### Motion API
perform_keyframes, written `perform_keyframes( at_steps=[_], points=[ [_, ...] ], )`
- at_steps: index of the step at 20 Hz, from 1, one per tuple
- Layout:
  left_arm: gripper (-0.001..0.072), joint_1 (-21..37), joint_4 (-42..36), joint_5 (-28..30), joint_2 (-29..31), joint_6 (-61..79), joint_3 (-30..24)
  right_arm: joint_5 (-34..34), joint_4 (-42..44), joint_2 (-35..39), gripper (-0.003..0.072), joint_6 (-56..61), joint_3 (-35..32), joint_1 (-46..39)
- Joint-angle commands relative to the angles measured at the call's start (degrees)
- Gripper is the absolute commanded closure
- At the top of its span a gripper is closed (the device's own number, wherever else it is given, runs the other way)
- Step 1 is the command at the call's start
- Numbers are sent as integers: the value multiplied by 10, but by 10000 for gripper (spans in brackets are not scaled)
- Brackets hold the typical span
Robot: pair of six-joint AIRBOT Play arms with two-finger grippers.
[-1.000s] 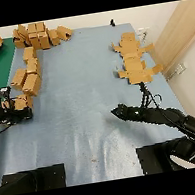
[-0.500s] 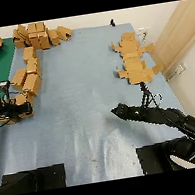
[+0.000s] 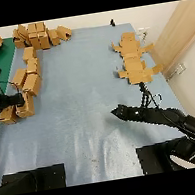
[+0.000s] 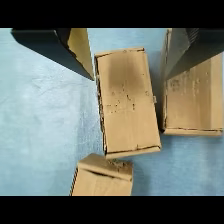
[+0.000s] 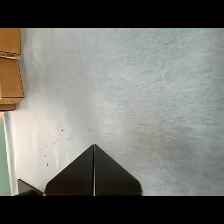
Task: Fold the box.
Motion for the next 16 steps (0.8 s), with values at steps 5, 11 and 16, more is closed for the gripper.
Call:
perform_keyframes(
  at_steps=[5, 11, 16],
  points=[
    [697, -54, -204, -129, 5, 26, 56, -71, -78, -43, 683, -80, 96, 0],
    [699, -270, -207, -114, 30, 23, 52, -140, -181, -221, 684, -80, 259, 0],
    [699, -348, -209, -75, 29, -3, 9, -164, -201, -301, 684, -80, 339, 0]
  ],
)
